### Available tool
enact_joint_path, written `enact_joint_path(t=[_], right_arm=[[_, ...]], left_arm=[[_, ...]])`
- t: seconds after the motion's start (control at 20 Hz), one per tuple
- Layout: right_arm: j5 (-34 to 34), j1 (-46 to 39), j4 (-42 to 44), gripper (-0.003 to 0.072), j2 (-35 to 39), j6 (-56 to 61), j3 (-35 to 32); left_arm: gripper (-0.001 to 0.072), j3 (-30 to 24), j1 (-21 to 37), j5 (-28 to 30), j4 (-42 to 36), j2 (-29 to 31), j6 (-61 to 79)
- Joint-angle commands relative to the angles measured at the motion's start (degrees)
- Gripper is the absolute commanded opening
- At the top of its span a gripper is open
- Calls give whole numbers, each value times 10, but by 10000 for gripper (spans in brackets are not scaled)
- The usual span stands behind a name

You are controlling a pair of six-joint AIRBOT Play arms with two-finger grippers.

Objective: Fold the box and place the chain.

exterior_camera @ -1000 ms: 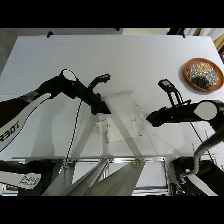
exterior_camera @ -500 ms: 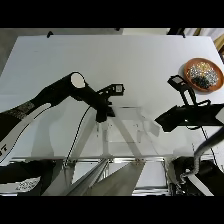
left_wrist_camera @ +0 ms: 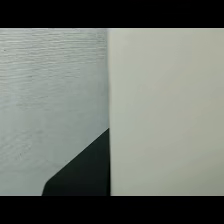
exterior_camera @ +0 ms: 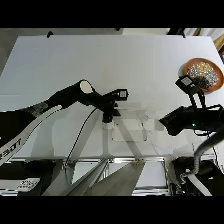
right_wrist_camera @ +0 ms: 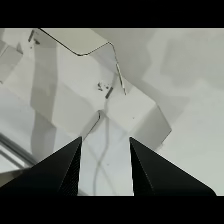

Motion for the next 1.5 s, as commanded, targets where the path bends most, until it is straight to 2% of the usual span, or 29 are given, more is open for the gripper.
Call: enact_joint_path(t=[0.0, 0.3, 0.55, 1.05, 1.45], right_arm=[[-1, 1, -1, 335, 2, -2, 0], [-8, 1, -1, 335, 2, -2, 0], [-15, 1, -1, 335, 2, -2, 0], [-20, 1, -1, 335, 2, -2, 0], [-21, 1, -1, 335, 2, -2, 0]], left_arm=[[11, 0, -1, 45, -3, -7, 12], [9, 0, -1, 53, -1, -7, 11], [7, 0, -1, 23, 17, -15, 4], [5, 0, -1, 8, 53, -17, -5], [6, 0, -1, 24, 60, -26, -6]])
